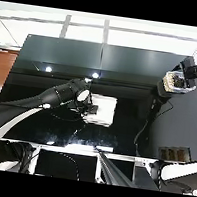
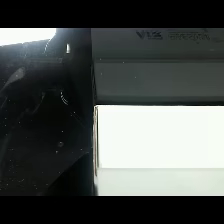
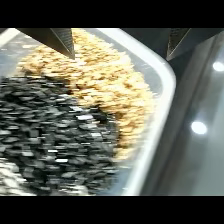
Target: Fold the box and place the chain.
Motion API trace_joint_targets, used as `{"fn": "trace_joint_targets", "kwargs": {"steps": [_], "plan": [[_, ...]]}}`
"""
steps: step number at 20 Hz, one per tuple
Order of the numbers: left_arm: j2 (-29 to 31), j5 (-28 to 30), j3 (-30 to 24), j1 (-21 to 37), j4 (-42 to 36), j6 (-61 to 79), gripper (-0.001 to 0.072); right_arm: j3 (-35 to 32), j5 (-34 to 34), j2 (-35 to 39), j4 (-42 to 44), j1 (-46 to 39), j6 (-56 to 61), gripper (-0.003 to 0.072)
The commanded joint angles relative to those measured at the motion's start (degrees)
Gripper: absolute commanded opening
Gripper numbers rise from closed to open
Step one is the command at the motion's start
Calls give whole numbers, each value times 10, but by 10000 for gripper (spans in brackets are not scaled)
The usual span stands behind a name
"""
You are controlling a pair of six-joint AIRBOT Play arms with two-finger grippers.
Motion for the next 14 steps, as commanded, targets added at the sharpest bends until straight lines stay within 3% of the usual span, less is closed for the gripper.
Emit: {"fn": "trace_joint_targets", "kwargs": {"steps": [1,9,10,13,14], "plan": [[0,-2,0,0,-1,0,27,10,23,-13,-33,2,19,639],[0,-2,0,0,-1,0,27,10,23,-30,-42,26,10,638],[0,-2,0,0,-1,0,27,10,23,-32,-42,30,10,551],[0,-2,0,0,-1,0,27,11,22,-32,-43,34,-13,108],[0,-1,0,0,-1,0,27,11,26,-29,-44,34,-32,7]]}}
